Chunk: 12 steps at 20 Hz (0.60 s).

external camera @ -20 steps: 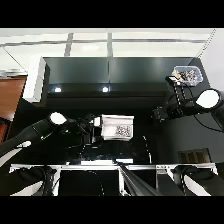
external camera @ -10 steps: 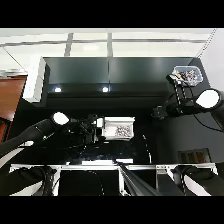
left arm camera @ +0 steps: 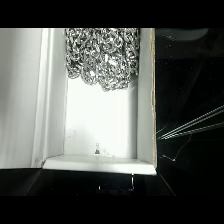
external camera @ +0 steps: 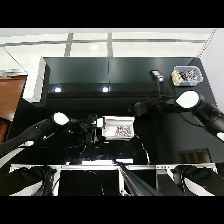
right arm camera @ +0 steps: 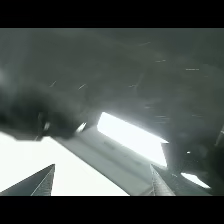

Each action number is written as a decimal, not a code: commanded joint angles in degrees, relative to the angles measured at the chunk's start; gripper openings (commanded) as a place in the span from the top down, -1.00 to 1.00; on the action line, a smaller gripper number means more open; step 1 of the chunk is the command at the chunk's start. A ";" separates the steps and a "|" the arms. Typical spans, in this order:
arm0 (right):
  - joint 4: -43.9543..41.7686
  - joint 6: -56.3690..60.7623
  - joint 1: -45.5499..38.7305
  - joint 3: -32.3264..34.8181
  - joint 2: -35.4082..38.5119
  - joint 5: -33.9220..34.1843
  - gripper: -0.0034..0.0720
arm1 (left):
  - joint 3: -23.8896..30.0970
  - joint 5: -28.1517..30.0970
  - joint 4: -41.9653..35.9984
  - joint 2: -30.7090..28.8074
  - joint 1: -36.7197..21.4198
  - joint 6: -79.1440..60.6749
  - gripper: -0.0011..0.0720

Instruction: Fold the box and place the chain.

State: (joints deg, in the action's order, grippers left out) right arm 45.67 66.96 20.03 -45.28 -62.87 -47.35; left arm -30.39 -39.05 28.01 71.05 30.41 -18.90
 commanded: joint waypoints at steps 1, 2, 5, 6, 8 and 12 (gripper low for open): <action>-0.15 -17.94 5.11 -0.33 -1.51 -1.75 -0.97 | -0.07 0.11 0.00 0.04 0.02 0.00 0.01; 0.48 -23.43 5.07 -1.07 -1.22 -4.63 -0.97 | -0.07 0.11 0.02 0.04 0.02 0.00 0.01; 4.57 -38.10 5.09 -4.09 -0.83 -11.69 -0.97 | -0.07 0.11 0.04 0.04 0.02 0.00 0.01; 4.70 -44.28 5.09 -4.09 -0.85 -12.96 -0.97 | -0.07 0.07 0.02 0.04 0.02 0.00 0.01; 3.93 -48.19 5.05 -3.56 -1.27 -12.55 -0.97 | -0.07 0.07 0.02 0.04 0.02 0.00 0.01; -0.68 -53.20 5.33 -2.80 -1.68 -12.74 -0.97 | -0.07 0.07 0.02 0.04 0.02 0.02 0.01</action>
